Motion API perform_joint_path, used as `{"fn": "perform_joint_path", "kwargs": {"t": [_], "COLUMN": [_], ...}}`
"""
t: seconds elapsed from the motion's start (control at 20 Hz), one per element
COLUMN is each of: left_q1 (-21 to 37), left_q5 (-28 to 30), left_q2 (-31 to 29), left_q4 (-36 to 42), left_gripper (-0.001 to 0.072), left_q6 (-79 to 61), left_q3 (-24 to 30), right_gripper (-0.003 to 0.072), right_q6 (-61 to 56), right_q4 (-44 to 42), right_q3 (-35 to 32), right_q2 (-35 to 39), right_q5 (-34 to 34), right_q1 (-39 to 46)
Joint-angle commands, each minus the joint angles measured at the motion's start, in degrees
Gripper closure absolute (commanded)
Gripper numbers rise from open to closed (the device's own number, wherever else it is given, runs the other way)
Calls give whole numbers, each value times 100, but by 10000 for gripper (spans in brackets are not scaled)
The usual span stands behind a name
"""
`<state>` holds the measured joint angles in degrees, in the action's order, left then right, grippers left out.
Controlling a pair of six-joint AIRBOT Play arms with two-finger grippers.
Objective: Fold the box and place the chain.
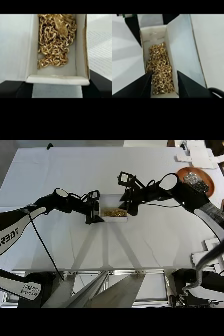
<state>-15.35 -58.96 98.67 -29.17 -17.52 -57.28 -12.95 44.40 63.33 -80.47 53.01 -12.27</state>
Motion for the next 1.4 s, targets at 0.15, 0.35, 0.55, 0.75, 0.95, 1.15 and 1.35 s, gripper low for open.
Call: {"fn": "perform_joint_path", "kwargs": {"t": [0.15, 0.35, 0.55, 0.75, 0.95, 1.15, 1.35], "left_q1": [0, 0, 0, 0, 0, 0, 0], "left_q5": [0, 0, 0, 0, 0, 0, 2], "left_q2": [0, 0, 0, 0, 0, 0, 0], "left_q4": [-2, -2, -2, -2, -2, -2, -2], "left_gripper": [500, 500, 500, 500, 500, 500, 500], "left_q6": [0, 0, -2, -2, -2, 0, 0], "left_q3": [0, 0, 0, 0, 0, 0, 0], "right_gripper": [495, 488, 488, 489, 487, 364, 302], "right_q6": [-992, -2529, -3967, -3731, -3248, -3003, -2999], "right_q4": [-81, 227, 1163, 1370, 1283, 1235, 1467], "right_q3": [682, 1779, 2487, 2494, 2492, 2492, 2490], "right_q2": [2, -518, -1558, -1891, -1847, -1834, -1810], "right_q5": [-87, -328, 216, 1333, 1829, 1657, 1550], "right_q1": [-61, -2, 4, -98, -229, -612, -839]}}
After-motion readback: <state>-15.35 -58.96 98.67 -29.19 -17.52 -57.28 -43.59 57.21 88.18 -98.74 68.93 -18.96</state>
